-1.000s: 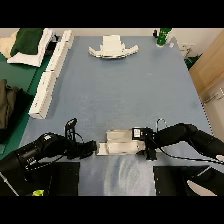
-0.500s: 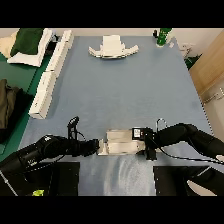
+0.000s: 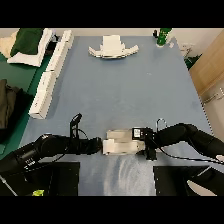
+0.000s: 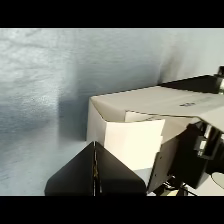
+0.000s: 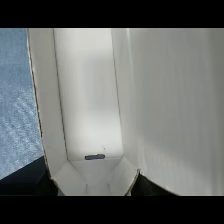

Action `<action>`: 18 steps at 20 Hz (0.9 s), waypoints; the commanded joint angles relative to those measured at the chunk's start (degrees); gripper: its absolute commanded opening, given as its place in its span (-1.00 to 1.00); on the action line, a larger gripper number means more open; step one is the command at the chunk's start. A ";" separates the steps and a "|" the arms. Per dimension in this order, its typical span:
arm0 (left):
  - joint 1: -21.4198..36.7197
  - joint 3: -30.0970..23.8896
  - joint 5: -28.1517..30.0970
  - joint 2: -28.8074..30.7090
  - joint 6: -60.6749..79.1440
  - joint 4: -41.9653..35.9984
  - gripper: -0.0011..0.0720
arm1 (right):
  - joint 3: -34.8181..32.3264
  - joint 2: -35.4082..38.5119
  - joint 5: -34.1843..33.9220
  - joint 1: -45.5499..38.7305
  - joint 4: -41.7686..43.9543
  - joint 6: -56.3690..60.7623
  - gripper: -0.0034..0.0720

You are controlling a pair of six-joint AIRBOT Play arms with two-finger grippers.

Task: Fold the box.

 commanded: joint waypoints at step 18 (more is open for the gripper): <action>-0.02 1.05 2.99 -1.55 2.84 -3.50 -0.02 | 0.02 -0.04 0.02 0.00 0.00 0.02 0.46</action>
